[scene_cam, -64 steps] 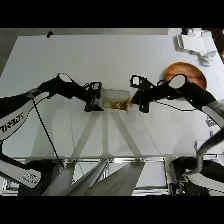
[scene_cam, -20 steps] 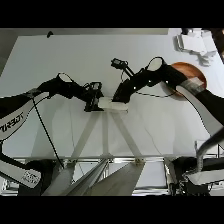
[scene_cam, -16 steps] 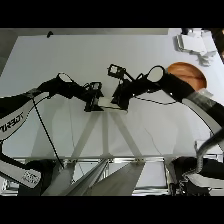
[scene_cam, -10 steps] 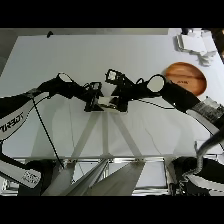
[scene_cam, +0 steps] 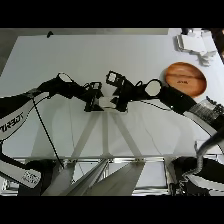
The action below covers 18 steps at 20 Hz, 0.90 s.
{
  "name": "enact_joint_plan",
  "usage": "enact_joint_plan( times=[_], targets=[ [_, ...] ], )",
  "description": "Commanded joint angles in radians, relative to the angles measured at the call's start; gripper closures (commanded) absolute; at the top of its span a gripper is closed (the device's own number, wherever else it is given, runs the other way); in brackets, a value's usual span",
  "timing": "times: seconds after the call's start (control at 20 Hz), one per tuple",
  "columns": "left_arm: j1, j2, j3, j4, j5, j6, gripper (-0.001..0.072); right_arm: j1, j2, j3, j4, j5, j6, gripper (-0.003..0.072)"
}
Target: Fold the box and place the chain.
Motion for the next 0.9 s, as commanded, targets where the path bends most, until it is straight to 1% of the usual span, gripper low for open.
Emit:
enact_joint_plan(
  times=[0.0,0.15,0.3,0.35,0.4,0.85],
  targets=[
    [0.000,0.000,0.000,0.000,0.000,0.001,0.0450,0.009,0.009,-0.002,0.044,0.014,0.009,0.0354],
    [0.000,0.000,0.000,0.000,0.000,0.001,0.0450,0.020,0.003,-0.022,-0.011,-0.003,0.010,0.0354],
    [0.001,0.000,0.000,0.000,0.000,0.001,0.0450,0.020,0.000,-0.059,-0.089,-0.072,0.022,0.0374],
    [0.001,0.000,0.000,0.000,0.000,0.001,0.0450,0.020,0.000,-0.063,-0.089,-0.082,0.022,0.0379],
    [0.001,0.000,0.000,0.000,0.000,0.001,0.0450,0.020,0.001,-0.063,-0.083,-0.085,0.022,0.0400],
    [0.001,0.000,0.000,0.000,0.000,0.001,0.0450,0.020,0.040,-0.063,-0.072,-0.085,0.021,0.0400]
  ],
)
